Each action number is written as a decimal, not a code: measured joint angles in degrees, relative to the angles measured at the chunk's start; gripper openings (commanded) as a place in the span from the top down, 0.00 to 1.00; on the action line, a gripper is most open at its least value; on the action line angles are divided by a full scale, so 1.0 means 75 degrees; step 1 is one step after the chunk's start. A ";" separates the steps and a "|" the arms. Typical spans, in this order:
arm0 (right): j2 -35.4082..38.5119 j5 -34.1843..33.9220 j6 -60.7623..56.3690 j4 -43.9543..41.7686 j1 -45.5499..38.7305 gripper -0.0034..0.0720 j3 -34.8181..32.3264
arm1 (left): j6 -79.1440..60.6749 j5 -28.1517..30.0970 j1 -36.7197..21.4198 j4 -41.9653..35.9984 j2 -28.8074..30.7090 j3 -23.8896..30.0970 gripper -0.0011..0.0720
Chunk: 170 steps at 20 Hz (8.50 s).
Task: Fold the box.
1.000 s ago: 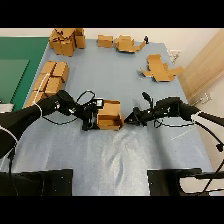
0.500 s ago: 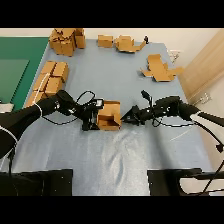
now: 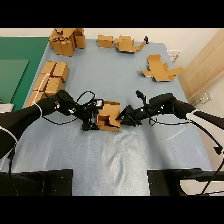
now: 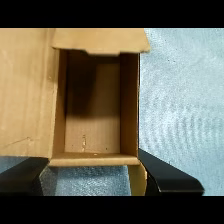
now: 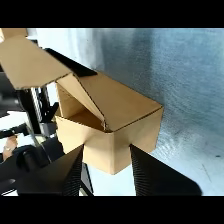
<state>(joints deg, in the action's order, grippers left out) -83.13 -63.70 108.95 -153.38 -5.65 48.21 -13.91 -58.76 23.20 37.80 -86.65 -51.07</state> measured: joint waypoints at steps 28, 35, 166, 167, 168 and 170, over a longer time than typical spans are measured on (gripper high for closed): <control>0.0009 -0.1037 -0.3319 0.3634 0.1046 0.34 0.1979 | 0.0201 -0.0041 -0.0003 -0.0020 0.0000 0.0000 0.51; -0.0026 -0.0629 -0.3608 0.3821 0.1323 0.33 0.1985 | 0.0207 -0.0038 -0.0003 -0.0032 -0.0003 0.0000 0.51; -0.3340 -0.3998 0.2465 0.0443 -0.0154 0.80 0.5537 | 0.0603 -0.0050 0.0000 -0.0026 0.0000 0.0000 0.51; -0.3314 -0.4112 0.2795 0.0443 -0.0108 0.73 0.5581 | 0.0606 -0.0047 0.0000 -0.0029 0.0000 0.0003 0.51; -0.3276 -0.4232 0.3101 0.0437 -0.0052 0.72 0.5622 | 0.0612 -0.0050 0.0000 -0.0041 -0.0003 0.0003 0.51; -0.3191 -0.4371 0.3564 0.0443 0.0038 0.64 0.5671 | 0.0615 -0.0050 0.0000 -0.0047 -0.0003 0.0000 0.51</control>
<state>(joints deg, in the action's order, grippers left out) -107.07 -96.49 135.68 -150.06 -5.37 90.74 -9.30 -59.13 23.20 37.45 -86.67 -51.07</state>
